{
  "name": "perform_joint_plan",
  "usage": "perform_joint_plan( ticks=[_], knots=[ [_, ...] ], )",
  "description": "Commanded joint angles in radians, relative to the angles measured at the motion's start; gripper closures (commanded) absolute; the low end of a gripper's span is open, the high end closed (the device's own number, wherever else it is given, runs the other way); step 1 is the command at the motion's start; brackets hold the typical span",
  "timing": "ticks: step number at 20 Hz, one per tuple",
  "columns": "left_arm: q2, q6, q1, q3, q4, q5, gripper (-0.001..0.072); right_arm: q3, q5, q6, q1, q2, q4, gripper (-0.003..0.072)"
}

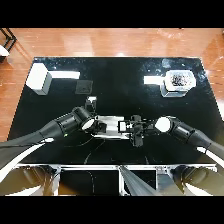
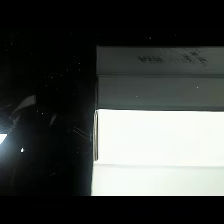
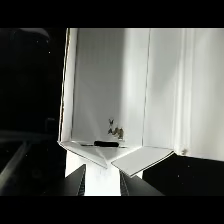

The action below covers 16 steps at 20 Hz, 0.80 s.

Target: Fold the box and place the chain.

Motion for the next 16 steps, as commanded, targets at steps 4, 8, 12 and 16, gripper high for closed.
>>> perform_joint_plan(
  ticks=[4,8,12,16],
  knots=[
    [-0.001,0.002,-0.001,0.0,0.0,-0.002,0.0686,0.001,-0.001,0.042,0.0,-0.003,0.099,0.0451],
    [-0.001,0.002,-0.002,0.0,0.0,0.0,0.0686,0.001,-0.033,0.04,0.001,-0.034,0.215,0.0508],
    [-0.001,0.002,-0.002,0.0,0.0,0.001,0.0686,0.001,-0.067,0.04,0.002,-0.047,0.24,0.0559],
    [-0.001,0.002,-0.002,0.0,0.0,0.001,0.0686,0.001,-0.094,0.04,0.037,-0.068,0.261,0.0558]
  ],
)
